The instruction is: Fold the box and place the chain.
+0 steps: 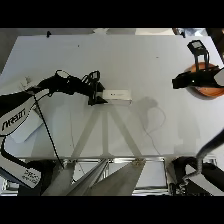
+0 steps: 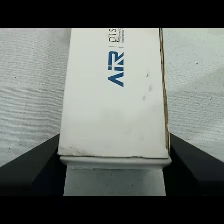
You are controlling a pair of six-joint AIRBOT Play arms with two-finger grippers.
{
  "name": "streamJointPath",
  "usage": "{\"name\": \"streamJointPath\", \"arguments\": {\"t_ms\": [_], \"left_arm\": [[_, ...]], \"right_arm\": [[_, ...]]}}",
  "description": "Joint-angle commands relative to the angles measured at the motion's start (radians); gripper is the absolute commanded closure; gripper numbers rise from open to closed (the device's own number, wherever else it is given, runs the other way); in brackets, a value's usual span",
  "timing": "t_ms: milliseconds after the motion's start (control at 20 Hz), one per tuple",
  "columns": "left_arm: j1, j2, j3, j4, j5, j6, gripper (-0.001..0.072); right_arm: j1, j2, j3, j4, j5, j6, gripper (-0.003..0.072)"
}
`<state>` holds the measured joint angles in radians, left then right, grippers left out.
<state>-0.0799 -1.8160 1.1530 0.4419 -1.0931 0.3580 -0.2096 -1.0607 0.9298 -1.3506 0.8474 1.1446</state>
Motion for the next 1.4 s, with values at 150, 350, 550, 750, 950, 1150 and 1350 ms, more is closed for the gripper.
{"name": "streamJointPath", "arguments": {"t_ms": [150, 350, 550, 750, 950, 1150, 1350], "left_arm": [[-0.002, 0.016, 0.0, -0.008, -0.058, -0.026, 0.0703], [0.005, 0.142, 0.0, -0.045, -0.026, -0.192, 0.0705], [0.018, 0.322, 0.0, -0.082, 0.146, -0.241, 0.0705], [0.047, 0.467, 0.0, -0.097, 0.543, -0.349, 0.0704], [0.129, 0.521, 0.0, -0.059, 0.813, -0.572, 0.0705], [0.21, 0.52, 0.0, 0.161, 0.853, -0.848, 0.0707], [0.261, 0.482, 0.0, 0.642, 0.769, -1.289, 0.0708]], "right_arm": [[-0.012, 0.001, 0.001, -0.026, 0.0, 0.014, 0.0671], [-0.012, 0.001, 0.001, -0.026, -0.001, 0.014, 0.0671], [-0.012, 0.001, 0.001, -0.026, -0.001, 0.014, 0.0671], [-0.012, 0.001, 0.001, -0.026, -0.002, 0.014, 0.0671], [-0.012, 0.001, 0.001, -0.026, -0.002, 0.014, 0.0671], [-0.012, 0.001, 0.001, -0.026, -0.002, 0.014, 0.0671], [-0.012, 0.001, 0.001, -0.026, -0.002, 0.014, 0.0671]]}}
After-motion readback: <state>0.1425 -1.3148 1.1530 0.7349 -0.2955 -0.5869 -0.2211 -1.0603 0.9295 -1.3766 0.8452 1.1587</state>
